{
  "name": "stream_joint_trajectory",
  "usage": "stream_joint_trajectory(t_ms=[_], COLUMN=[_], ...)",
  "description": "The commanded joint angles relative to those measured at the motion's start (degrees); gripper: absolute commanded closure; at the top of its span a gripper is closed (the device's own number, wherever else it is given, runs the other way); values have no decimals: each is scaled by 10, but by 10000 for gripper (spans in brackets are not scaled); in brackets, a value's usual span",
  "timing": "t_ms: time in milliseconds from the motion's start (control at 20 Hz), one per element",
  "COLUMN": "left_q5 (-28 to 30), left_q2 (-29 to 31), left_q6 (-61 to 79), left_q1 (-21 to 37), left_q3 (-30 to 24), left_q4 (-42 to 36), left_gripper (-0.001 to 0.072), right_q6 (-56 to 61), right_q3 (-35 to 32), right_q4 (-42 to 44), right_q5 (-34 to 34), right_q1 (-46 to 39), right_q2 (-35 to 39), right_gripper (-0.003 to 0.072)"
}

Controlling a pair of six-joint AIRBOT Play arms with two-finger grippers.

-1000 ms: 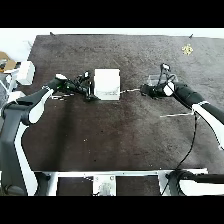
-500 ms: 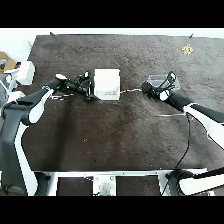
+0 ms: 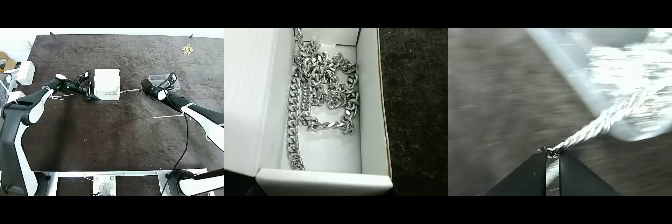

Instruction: Fold the box and place the chain.

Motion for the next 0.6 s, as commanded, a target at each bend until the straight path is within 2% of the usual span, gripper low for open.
stream_joint_trajectory(t_ms=[0, 200, 350, 550], left_q5=[0, 0, 0, 0], left_q2=[0, 0, 0, 0], left_q6=[0, 0, 0, 0], left_q1=[0, 0, 0, 0], left_q3=[0, 0, 0, 0], left_q4=[0, 0, 0, 0], left_gripper=[315, 315, 315, 315], right_q6=[-5, -5, -5, -2], right_q3=[1, 30, 75, 81], right_q4=[-46, -96, -107, -89], right_q5=[-3, -35, -44, -71], right_q1=[53, 133, 186, 239], right_q2=[83, 172, 168, 131], right_gripper=[683, 683, 684, 684])
